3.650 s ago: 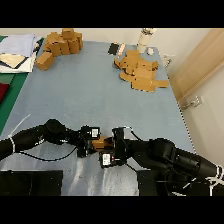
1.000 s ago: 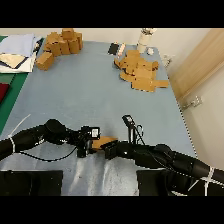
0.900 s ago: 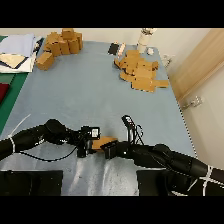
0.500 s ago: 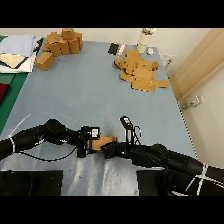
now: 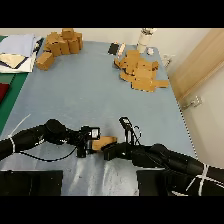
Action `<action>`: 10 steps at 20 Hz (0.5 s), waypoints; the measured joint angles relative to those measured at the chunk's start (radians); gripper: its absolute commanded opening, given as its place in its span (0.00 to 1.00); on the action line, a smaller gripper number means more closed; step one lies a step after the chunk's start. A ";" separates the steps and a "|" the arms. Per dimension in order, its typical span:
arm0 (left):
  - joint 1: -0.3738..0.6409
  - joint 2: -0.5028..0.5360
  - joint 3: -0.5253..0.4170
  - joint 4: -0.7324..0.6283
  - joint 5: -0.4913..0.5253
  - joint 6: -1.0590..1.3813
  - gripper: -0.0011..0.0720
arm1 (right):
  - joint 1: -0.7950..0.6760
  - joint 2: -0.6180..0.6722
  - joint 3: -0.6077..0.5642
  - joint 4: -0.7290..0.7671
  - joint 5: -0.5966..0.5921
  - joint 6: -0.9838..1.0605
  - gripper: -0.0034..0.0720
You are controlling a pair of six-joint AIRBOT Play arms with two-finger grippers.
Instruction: Fold the box.
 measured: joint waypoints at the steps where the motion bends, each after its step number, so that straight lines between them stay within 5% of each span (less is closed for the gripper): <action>1: 0.000 0.000 0.000 0.000 0.002 0.000 0.66 | 0.002 0.031 0.007 -0.014 -0.002 -0.001 0.05; 5: 0.000 0.000 0.000 0.000 0.002 0.000 0.66 | -0.037 0.164 0.027 -0.164 -0.051 0.055 0.05; 10: 0.000 0.000 0.000 0.000 0.001 0.000 0.66 | -0.161 0.206 0.032 -0.526 -0.362 0.364 0.05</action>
